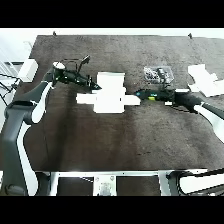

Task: Fold the box and place the chain.

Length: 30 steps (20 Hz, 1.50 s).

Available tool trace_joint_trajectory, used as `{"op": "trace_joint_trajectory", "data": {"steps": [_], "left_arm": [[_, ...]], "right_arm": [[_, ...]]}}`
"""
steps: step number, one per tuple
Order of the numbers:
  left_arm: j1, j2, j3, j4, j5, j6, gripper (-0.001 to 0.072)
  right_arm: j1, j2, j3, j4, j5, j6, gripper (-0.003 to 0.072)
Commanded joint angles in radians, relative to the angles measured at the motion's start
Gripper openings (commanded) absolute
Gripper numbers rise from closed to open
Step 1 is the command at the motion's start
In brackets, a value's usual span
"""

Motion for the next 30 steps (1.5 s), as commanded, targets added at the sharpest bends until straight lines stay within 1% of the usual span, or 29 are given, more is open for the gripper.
{"op": "trace_joint_trajectory", "data": {"steps": [1,3,4,5,7,9,10,11,12,20,22,23,25,27,28,29,30], "left_arm": [[0.002,0.036,-0.036,-0.039,-0.008,0.185,0.0012],[0.002,0.080,-0.120,-0.040,0.064,0.267,0.0012],[0.002,0.101,-0.175,-0.040,0.124,0.312,0.0012],[0.002,0.110,-0.216,-0.050,0.161,0.352,0.0012],[0.001,0.109,-0.275,-0.081,0.186,0.431,0.0012],[0.000,0.105,-0.306,-0.100,0.199,0.514,0.0013],[0.000,0.099,-0.307,-0.106,0.196,0.533,0.0014],[0.000,0.093,-0.307,-0.109,0.203,0.534,0.0014],[0.000,0.085,-0.308,-0.110,0.204,0.535,0.0015],[0.000,0.056,-0.308,-0.115,0.197,0.583,0.0018],[0.001,0.056,-0.307,-0.119,0.198,0.583,0.0018],[0.001,0.056,-0.307,-0.119,0.198,0.583,0.0018],[0.001,0.056,-0.307,-0.119,0.198,0.583,0.0019],[0.001,0.056,-0.307,-0.119,0.198,0.583,0.0019],[0.001,0.056,-0.307,-0.119,0.198,0.583,0.0019],[0.001,0.056,-0.307,-0.119,0.198,0.583,0.0019],[0.001,0.056,-0.307,-0.119,0.198,0.583,0.0019]], "right_arm": [[-0.108,0.014,0.007,0.088,0.012,0.000,0.0433],[-0.137,0.014,0.006,0.092,0.027,0.000,0.0432],[-0.141,0.014,0.006,0.091,0.026,0.000,0.0433],[-0.141,0.014,0.006,0.092,0.027,0.000,0.0433],[-0.138,0.014,0.006,0.092,0.036,0.000,0.0432],[-0.133,0.014,0.006,0.092,0.058,0.000,0.0432],[-0.132,0.014,0.006,0.092,0.064,-0.012,0.0434],[-0.132,0.014,0.006,0.092,0.071,-0.018,0.0511],[-0.132,0.014,0.006,0.092,0.076,-0.019,0.0569],[-0.132,0.014,0.006,0.092,0.098,-0.079,0.0569],[-0.132,0.017,0.007,0.093,0.112,-0.170,0.0570],[-0.131,0.026,0.006,0.093,0.139,-0.213,0.0569],[-0.119,0.084,-0.013,0.092,0.216,-0.315,0.0569],[-0.083,0.188,-0.072,0.080,0.220,-0.440,0.0569],[-0.047,0.236,-0.104,0.049,0.219,-0.525,0.0570],[-0.004,0.267,-0.130,-0.021,0.203,-0.597,0.0572],[0.047,0.284,-0.151,-0.122,0.151,-0.636,0.0575]]}}
